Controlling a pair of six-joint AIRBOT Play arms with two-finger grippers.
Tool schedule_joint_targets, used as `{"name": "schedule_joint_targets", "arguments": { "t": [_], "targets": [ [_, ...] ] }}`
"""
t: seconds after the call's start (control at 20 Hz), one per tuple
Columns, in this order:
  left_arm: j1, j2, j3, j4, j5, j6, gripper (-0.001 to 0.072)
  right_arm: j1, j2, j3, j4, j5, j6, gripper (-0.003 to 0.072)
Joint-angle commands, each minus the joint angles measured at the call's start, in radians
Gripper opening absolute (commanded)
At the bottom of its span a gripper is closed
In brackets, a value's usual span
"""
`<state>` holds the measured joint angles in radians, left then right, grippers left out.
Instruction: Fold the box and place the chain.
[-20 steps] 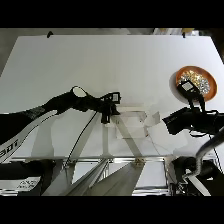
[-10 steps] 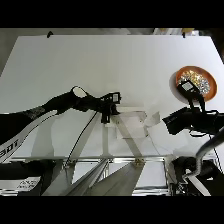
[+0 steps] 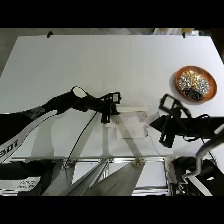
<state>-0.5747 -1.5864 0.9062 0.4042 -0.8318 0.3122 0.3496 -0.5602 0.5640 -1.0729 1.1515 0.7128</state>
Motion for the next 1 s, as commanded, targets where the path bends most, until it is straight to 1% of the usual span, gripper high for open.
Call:
{"name": "schedule_joint_targets", "arguments": {
  "t": [0.0, 0.15, 0.25, 0.3, 0.35, 0.4, 0.45, 0.5, 0.6, 0.75, 0.85, 0.95],
  "targets": [
    [0.0, 0.001, 0.0, 0.0, -0.002, 0.0, 0.0014, 0.125, -0.072, -0.008, -0.11, -0.009, -0.123, 0.0011],
    [0.0, 0.001, 0.0, 0.0, -0.002, 0.0, 0.0014, 0.247, -0.1, -0.01, -0.103, -0.079, -0.119, 0.0011],
    [0.0, 0.001, 0.0, 0.0, -0.007, 0.0, 0.0014, 0.253, -0.097, -0.021, -0.164, -0.125, -0.119, 0.0012],
    [0.0, 0.001, 0.0, 0.0, -0.008, 0.0, 0.0014, 0.26, -0.097, -0.033, -0.208, -0.121, -0.12, 0.0012],
    [0.0, 0.001, 0.0, 0.0, -0.006, 0.0, 0.0014, 0.262, -0.096, -0.053, -0.231, -0.118, -0.13, 0.0121],
    [0.0, 0.001, 0.0, 0.0, -0.008, 0.0, 0.0014, 0.262, -0.094, -0.08, -0.237, -0.127, -0.169, 0.039],
    [0.0, 0.001, 0.0, 0.0, -0.01, 0.0, 0.0014, 0.262, -0.094, -0.117, -0.242, -0.153, -0.203, 0.0589],
    [0.0, 0.001, 0.0, 0.0, -0.01, 0.0, 0.0014, 0.262, -0.094, -0.156, -0.259, -0.201, -0.22, 0.0702],
    [0.0, 0.001, 0.0, 0.0, -0.01, 0.0, 0.0014, 0.262, -0.094, -0.221, -0.296, -0.287, -0.224, 0.0699],
    [0.0, 0.001, 0.0, 0.0, -0.01, 0.0, 0.0014, 0.262, -0.094, -0.293, -0.308, -0.371, -0.225, 0.0693],
    [0.0, 0.001, 0.0, 0.0, -0.01, 0.0, 0.0014, 0.262, -0.095, -0.32, -0.307, -0.446, -0.247, 0.0693],
    [0.0, 0.001, 0.0, 0.0, -0.01, 0.0, 0.0014, 0.262, -0.095, -0.328, -0.307, -0.484, -0.27, 0.0694]
  ]
}}
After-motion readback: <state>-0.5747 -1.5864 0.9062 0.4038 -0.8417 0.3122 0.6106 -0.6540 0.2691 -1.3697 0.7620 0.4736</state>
